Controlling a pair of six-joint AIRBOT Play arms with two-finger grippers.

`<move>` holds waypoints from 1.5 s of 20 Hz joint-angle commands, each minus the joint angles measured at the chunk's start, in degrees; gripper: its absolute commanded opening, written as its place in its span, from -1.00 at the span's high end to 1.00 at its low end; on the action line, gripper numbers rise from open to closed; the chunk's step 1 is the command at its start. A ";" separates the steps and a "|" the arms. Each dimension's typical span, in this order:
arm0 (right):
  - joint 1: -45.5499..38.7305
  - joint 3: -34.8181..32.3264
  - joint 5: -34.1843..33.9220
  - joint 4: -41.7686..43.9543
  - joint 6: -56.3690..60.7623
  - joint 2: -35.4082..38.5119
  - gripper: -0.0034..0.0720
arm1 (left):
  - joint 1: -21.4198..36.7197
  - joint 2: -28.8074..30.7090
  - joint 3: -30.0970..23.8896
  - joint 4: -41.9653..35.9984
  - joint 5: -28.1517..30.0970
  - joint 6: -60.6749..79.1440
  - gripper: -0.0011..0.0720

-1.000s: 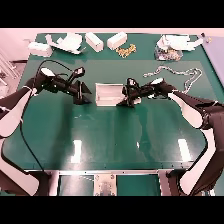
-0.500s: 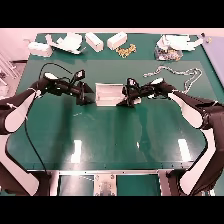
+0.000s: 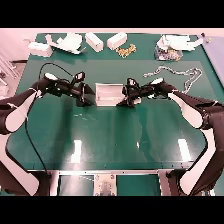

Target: Fold the box and place the chain.

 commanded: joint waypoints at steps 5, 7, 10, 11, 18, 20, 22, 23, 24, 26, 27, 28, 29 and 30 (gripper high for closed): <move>0.02 0.00 0.00 0.02 0.02 0.00 -0.39 | 0.13 -1.53 0.00 -0.83 2.12 5.55 -1.00; 0.02 0.00 0.02 0.02 0.00 0.00 -0.39 | 0.15 -1.51 0.15 -1.18 4.85 6.27 -1.00; 0.02 0.00 0.00 0.02 0.00 0.00 -0.39 | 0.37 -1.53 0.24 -2.47 4.81 6.64 -1.00; 0.02 0.00 0.00 0.02 0.02 0.00 -0.39 | 0.37 -1.53 0.24 -2.47 4.44 6.62 -1.00; 0.02 0.00 0.00 0.02 0.02 0.00 -0.39 | 0.35 -1.60 0.22 -2.47 4.46 7.48 -1.00; 0.02 0.00 0.02 0.02 0.00 0.00 -0.39 | 0.37 -1.81 0.24 -2.51 4.20 7.91 -1.00; 0.02 0.00 0.00 0.02 0.02 0.00 -0.39 | 0.35 -3.02 0.28 -4.42 2.58 8.11 -1.00; 0.02 0.00 0.00 0.02 0.02 0.00 -0.39 | 0.31 -3.43 0.28 -4.87 2.75 8.24 -1.00; 0.02 0.00 0.02 0.02 0.02 0.00 -0.39 | 0.31 -3.50 0.28 -5.38 2.82 9.35 -1.00; 0.02 0.00 0.00 0.02 0.00 0.00 -0.39 | 0.31 -3.61 0.28 -5.92 2.56 9.18 -1.00; 0.02 0.00 0.00 0.02 0.00 0.00 -0.39 | 0.31 -3.74 0.28 -5.95 2.27 9.18 -1.00; 0.02 0.00 0.02 0.02 0.00 0.00 -0.39 | 0.31 -3.91 0.28 -6.34 2.03 9.20 -1.00; 0.02 0.00 0.00 0.02 0.00 0.00 -0.39 | 0.31 -4.22 0.28 -6.75 2.08 9.22 -1.00; 0.02 0.00 0.00 0.02 0.02 0.00 -0.39 | 0.31 -4.33 0.28 -6.75 2.08 9.25 -1.00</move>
